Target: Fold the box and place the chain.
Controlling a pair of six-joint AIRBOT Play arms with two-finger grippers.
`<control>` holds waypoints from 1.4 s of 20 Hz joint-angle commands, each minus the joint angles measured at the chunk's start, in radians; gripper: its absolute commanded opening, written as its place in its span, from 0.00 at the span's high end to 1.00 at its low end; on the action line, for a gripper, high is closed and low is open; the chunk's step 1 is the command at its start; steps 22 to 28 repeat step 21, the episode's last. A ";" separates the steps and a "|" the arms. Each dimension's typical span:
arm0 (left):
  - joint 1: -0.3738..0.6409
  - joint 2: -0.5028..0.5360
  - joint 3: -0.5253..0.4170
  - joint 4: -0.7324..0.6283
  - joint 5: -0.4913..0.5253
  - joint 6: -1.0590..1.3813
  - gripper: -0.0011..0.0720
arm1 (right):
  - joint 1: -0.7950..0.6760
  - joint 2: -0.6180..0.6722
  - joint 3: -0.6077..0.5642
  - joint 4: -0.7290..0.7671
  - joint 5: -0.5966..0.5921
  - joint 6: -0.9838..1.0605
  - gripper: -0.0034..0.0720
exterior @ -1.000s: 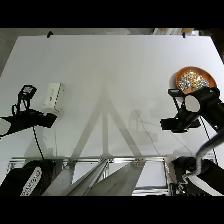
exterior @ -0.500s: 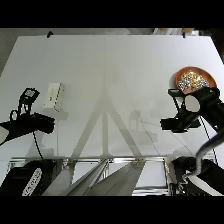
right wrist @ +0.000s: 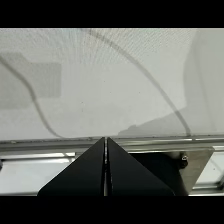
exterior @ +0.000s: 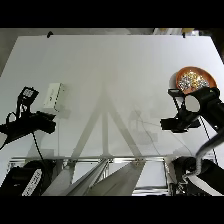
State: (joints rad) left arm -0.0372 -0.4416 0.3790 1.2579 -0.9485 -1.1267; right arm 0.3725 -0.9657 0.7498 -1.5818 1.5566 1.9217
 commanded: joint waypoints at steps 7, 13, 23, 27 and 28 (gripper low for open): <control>-0.002 0.002 0.001 -0.038 0.029 0.000 0.97 | -0.001 0.001 0.000 0.000 0.000 0.000 0.93; -0.002 0.002 0.001 -0.037 0.030 0.000 0.97 | -0.001 0.001 0.000 0.000 0.000 0.000 0.93; -0.002 0.002 0.001 -0.026 0.037 0.000 0.86 | -0.001 0.000 0.000 0.000 0.000 0.000 0.93; -0.002 0.002 0.001 -0.026 0.037 0.000 0.86 | -0.001 0.000 0.000 0.000 0.000 0.000 0.93; -0.002 0.002 0.001 -0.026 0.037 0.000 0.86 | -0.001 0.000 0.000 0.000 0.000 0.000 0.93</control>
